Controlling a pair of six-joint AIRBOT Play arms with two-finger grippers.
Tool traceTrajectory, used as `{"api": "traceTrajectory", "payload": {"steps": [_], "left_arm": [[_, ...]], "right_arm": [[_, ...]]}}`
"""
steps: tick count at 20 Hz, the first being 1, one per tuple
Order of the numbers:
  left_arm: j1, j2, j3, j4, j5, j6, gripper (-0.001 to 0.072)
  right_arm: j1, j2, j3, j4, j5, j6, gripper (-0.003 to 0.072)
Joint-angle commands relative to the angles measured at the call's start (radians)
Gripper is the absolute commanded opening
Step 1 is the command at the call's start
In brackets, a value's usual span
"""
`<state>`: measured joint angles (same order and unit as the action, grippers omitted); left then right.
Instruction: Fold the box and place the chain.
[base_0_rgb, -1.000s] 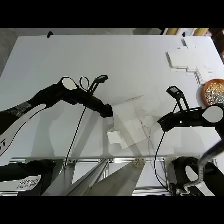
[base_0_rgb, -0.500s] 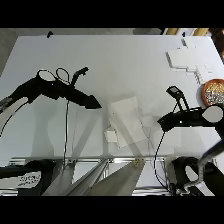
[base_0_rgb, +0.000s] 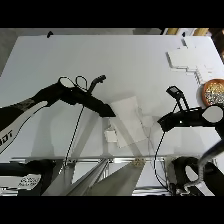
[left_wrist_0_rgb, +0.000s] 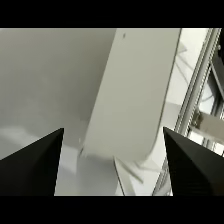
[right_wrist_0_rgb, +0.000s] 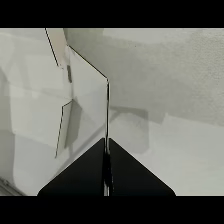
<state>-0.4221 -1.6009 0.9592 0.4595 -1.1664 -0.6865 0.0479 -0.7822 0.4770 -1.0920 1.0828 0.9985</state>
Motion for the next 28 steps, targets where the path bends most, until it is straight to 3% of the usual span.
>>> {"api": "traceTrajectory", "payload": {"steps": [1,5,7,11,13,15,17,20,21,24,28], "left_arm": [[-0.054,-0.034,0.001,-0.063,0.073,0.006,0.0613],[-0.066,-0.044,0.001,-0.063,0.105,0.006,0.0588],[-0.066,-0.044,0.001,-0.05,0.104,0.009,0.0389],[-0.066,-0.043,0.001,0.01,0.096,0.042,0.027],[-0.066,-0.041,0.001,0.008,0.084,0.109,0.0092],[-0.066,-0.04,0.009,0.003,0.056,0.196,0.0006],[-0.066,-0.037,0.038,0.006,0.027,0.265,0.0005],[-0.098,-0.012,0.105,0.076,0.031,0.358,0.0004],[-0.119,-0.003,0.13,0.129,0.041,0.385,0.0004],[-0.2,0.036,0.159,0.247,0.144,0.471,0.0004],[-0.272,0.04,0.159,0.26,0.208,0.556,0.0004]], "right_arm": [[0.001,0.001,-0.001,0.0,0.0,0.0,0.0012],[0.001,0.001,-0.001,0.001,0.001,0.0,0.0013],[0.001,0.001,-0.001,0.001,0.001,0.0,0.0013],[0.001,0.001,-0.001,0.002,0.002,0.0,0.0013],[0.001,0.001,0.0,0.002,0.001,0.0,0.0013],[0.001,0.001,0.003,0.006,0.002,0.0,0.0013],[0.001,0.001,0.03,0.02,0.01,0.0,0.0025],[0.001,0.002,0.116,0.023,0.081,0.0,0.027],[0.001,0.004,0.149,0.021,0.109,0.0,0.03],[0.001,0.028,0.229,-0.01,0.164,-0.001,0.03],[0.001,0.09,0.24,-0.115,0.179,0.0,0.0298]]}}
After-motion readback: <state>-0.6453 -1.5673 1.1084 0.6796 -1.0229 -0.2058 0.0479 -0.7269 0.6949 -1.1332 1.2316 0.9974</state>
